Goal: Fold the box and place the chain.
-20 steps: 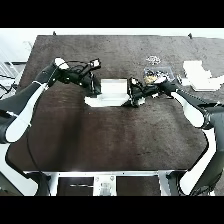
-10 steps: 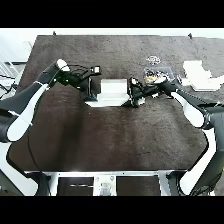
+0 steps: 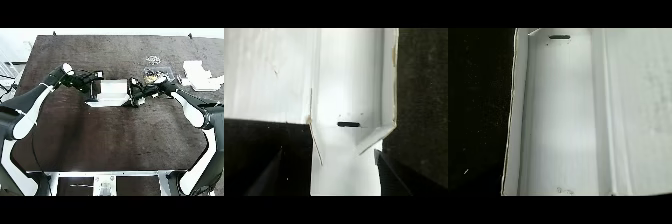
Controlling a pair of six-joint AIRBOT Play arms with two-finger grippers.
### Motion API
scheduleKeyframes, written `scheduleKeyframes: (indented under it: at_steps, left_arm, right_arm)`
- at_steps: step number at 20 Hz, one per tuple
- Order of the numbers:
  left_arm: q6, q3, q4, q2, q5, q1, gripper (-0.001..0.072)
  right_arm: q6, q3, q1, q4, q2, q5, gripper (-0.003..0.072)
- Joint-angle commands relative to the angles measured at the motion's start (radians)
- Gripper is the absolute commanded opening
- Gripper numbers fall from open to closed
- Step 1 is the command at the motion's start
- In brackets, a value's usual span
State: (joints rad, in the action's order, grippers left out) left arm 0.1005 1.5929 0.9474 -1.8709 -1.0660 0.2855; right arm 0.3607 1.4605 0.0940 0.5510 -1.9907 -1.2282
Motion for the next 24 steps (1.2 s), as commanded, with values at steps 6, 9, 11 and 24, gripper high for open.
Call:
scheduleKeyframes:
  at_steps: [6, 9, 11, 24]
  left_arm:
    - [0.004, 0.0, 0.022, -0.022, 0.025, 0.013, 0.0665]
    - [0.003, 0.0, 0.018, -0.023, 0.018, 0.013, 0.0511]
    - [0.004, 0.0, 0.018, -0.022, 0.013, 0.013, 0.0511]
    - [0.003, -0.003, -0.002, -0.035, -0.016, 0.033, 0.0399]
  right_arm:
    - [0.0, 0.0, 0.0, 0.0, 0.0, 0.0, 0.0568]
    - [0.0, 0.0, 0.0, 0.0, 0.0, 0.0, 0.0568]
    - [0.0, 0.0, 0.0, 0.0, 0.0, 0.0, 0.0568]
    - [0.0, 0.0, 0.0, 0.0, 0.0, 0.0, 0.0569]
